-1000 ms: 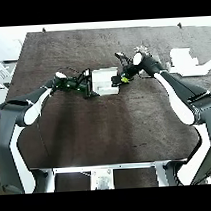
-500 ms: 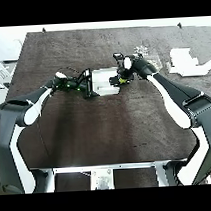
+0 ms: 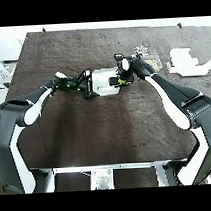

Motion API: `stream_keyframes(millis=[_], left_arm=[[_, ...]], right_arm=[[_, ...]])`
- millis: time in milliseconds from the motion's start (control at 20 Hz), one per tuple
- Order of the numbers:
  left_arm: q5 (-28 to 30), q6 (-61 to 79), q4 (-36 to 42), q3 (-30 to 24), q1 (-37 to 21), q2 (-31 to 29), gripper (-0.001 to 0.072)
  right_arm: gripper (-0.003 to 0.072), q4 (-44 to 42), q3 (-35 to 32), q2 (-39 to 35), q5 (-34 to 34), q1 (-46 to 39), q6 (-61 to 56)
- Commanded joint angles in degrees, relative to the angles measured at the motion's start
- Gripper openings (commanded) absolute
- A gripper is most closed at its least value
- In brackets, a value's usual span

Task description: Fold the box and place the chain.

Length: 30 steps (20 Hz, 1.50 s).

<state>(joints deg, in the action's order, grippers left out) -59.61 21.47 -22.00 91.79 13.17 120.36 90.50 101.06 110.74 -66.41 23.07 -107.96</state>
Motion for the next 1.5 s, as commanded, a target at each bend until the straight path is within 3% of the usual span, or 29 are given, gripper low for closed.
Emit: stream_keyframes(millis=[0,50,400,500,600,850,900,950,1000,1250,1450], left_arm=[[0.1,0.0,0.0,0.0,0.0,0.0,0.0471],[0.0,0.0,0.0,0.0,0.0,0.0,0.0471],[0.1,0.0,0.0,0.0,0.0,0.0,0.047],[0.1,0.0,0.0,0.0,0.0,0.0,0.0471],[0.1,0.0,0.0,0.0,0.0,0.0,0.0471],[0.1,0.0,0.0,0.0,0.0,0.0,0.0471],[0.1,0.0,0.0,0.0,0.0,0.0,0.0471],[0.1,0.0,0.0,0.0,0.0,0.0,0.0471],[0.1,0.0,0.0,0.0,0.0,0.0,0.0471],[0.1,0.0,0.0,0.0,0.0,0.0,0.047],[0.0,0.0,0.0,0.0,0.0,0.0,0.0471]], right_arm=[[0.0333,0.2,0.1,0.3,-0.2,0.1,-2.6],[0.0292,0.2,0.1,0.5,-0.5,0.1,-2.7],[0.0267,-0.3,0.1,2.1,-1.1,0.2,-4.8],[0.0116,-0.2,0.5,2.1,-1.1,0.5,-4.8],[0.0017,-0.2,1.3,2.1,-1.1,0.8,-4.7],[0.0014,-0.2,1.7,2.1,-1.2,0.9,-4.8],[0.0157,-0.2,1.8,2.1,-1.2,0.8,-4.8],[0.039,-0.2,1.9,2.1,-1.2,0.8,-4.8],[0.045,-0.2,2.2,2.0,-1.2,0.8,-4.8],[0.0452,-0.3,4.7,1.4,-3.0,0.8,-3.9],[0.0452,-0.3,5.0,-3.2,-5.6,0.8,1.0]])
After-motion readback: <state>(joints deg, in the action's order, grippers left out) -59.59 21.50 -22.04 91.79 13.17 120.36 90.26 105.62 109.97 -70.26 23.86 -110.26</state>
